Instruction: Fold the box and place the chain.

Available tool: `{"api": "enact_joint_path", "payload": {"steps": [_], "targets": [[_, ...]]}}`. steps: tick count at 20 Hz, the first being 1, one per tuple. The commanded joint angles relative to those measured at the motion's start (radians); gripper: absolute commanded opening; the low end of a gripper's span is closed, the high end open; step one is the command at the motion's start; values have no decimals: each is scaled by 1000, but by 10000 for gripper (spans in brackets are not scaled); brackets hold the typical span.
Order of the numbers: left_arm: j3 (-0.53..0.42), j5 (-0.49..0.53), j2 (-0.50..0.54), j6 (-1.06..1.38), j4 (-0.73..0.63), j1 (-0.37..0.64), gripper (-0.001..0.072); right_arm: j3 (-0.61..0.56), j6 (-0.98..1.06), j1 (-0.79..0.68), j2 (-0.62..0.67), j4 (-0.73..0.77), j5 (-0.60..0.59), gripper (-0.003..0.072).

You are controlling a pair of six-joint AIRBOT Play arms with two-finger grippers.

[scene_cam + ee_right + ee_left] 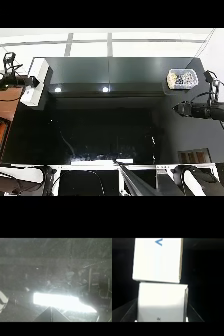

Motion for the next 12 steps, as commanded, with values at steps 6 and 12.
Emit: {"api": "enact_joint_path", "payload": {"steps": [6, 12], "targets": [[115, -169, 243, -95, 5, -8, 707, 0, -1, 1, 0, 3, 59, 16], [107, -423, 477, -282, -54, -40, 26, 73, -95, 1, 6, 81, 126, 15]]}}
